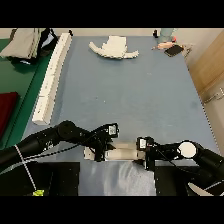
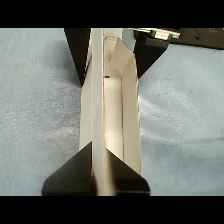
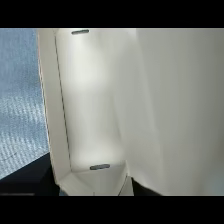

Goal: Fold the box.

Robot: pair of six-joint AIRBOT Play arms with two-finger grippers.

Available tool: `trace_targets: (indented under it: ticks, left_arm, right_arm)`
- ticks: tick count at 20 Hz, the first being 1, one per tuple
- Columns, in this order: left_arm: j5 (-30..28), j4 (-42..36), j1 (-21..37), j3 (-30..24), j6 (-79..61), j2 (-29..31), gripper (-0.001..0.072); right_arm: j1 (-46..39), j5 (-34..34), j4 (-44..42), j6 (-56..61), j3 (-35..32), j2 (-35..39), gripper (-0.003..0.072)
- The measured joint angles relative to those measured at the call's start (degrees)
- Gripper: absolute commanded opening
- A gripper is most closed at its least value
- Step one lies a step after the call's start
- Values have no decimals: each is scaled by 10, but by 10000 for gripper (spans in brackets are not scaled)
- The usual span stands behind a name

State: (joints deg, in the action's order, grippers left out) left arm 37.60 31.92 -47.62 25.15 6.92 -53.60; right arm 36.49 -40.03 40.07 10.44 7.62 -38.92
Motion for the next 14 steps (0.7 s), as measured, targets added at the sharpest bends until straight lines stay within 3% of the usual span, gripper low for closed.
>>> trace_targets:
  ticks: [1, 5, 9, 10, 11, 12, 14]
  left_arm:
    - [4, 7, 2, -1, 2, -1, 484]
    - [3, 9, 1, 2, 41, 14, 486]
    - [54, 149, 2, 1, 214, 78, 482]
    - [78, 191, 2, 2, 278, 101, 385]
    - [105, 231, 2, 4, 350, 126, 62]
    - [137, 266, 2, 6, 416, 148, 18]
    - [183, 289, 2, 10, 532, 187, 17]
  right_arm:
    - [0, 0, 0, 0, 0, 0, 523]
    - [0, 0, 0, 0, 0, 0, 523]
    - [0, 0, 0, 0, 0, 0, 523]
    - [0, 0, 0, 0, 0, 0, 523]
    - [0, 0, 0, 0, 0, 0, 523]
    - [0, 0, 0, 0, 0, 0, 523]
    - [0, 0, 0, 0, 0, 0, 523]
